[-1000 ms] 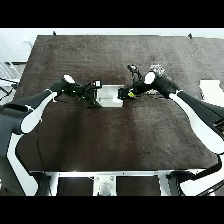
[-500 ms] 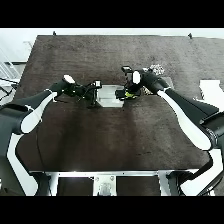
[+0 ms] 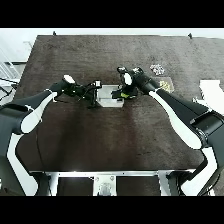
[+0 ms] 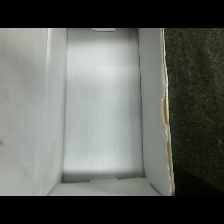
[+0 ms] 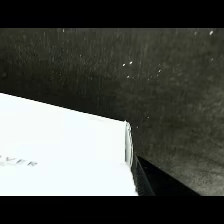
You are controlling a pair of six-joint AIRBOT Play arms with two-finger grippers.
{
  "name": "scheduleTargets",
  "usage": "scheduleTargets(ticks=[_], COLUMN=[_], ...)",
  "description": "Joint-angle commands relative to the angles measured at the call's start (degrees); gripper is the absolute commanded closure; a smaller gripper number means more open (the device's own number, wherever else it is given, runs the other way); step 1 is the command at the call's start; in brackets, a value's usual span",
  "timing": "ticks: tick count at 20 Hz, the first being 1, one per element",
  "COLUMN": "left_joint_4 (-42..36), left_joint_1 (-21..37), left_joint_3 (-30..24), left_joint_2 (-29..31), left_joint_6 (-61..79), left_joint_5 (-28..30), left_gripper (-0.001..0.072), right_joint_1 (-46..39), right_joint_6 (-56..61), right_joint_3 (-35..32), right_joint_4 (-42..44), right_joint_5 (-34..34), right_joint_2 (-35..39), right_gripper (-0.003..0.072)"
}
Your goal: Fold the box and place the chain.
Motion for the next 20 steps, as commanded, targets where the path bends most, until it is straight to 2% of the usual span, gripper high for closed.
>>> scheduleTargets(ticks=[1,2,4,7,8,9,11,14,15,16,17,20], left_joint_4=[0.0,0.0,0.0,0.0,0.0,0.0,0.0,0.0,0.0,0.0,0.0,0.0], left_joint_1=[0.0,0.0,0.0,0.0,0.0,0.0,0.0,0.0,0.0,0.0,0.0,0.0], left_joint_3=[0.0,0.0,0.0,0.0,0.0,0.0,0.0,0.0,0.0,0.0,0.0,0.0], left_joint_2=[0.0,0.0,0.0,0.0,0.0,0.0,0.0,0.0,0.0,0.0,0.0,0.0], left_joint_6=[0.0,0.0,0.0,0.0,0.0,0.0,0.0,0.0,0.0,0.0,0.0,0.0], left_joint_5=[0.1,0.1,0.1,0.1,0.1,0.1,0.1,0.1,0.1,0.0,0.0,0.1], left_gripper=[0.0243,0.0243,0.0243,0.0243,0.0243,0.0243,0.0243,0.0243,0.0243,0.0243,0.0243,0.0243], right_joint_1=[0.4,0.4,0.5,0.5,0.5,0.5,0.6,0.6,0.6,0.6,0.5,0.4], right_joint_6=[3.1,4.3,5.2,8.2,9.0,9.7,11.0,11.4,11.4,10.8,10.6,8.5], right_joint_3=[0.4,0.4,0.4,0.5,0.9,1.2,1.9,2.3,2.4,2.6,2.6,2.6], right_joint_4=[-1.9,-2.7,-2.7,-2.6,-2.5,-2.5,-2.3,-2.3,-2.2,-2.2,-2.3,-2.2], right_joint_5=[2.1,2.3,2.2,2.2,2.2,2.1,2.1,2.0,1.9,1.9,1.9,2.1], right_joint_2=[-0.7,-0.7,-0.7,-1.6,-2.1,-2.6,-2.8,-2.8,-2.8,-2.7,-2.6,-0.9], right_gripper=[0.0317,0.0318,0.0387,0.0431,0.0469,0.056,0.067,0.0669,0.0534,0.0222,0.0123,0.0124])
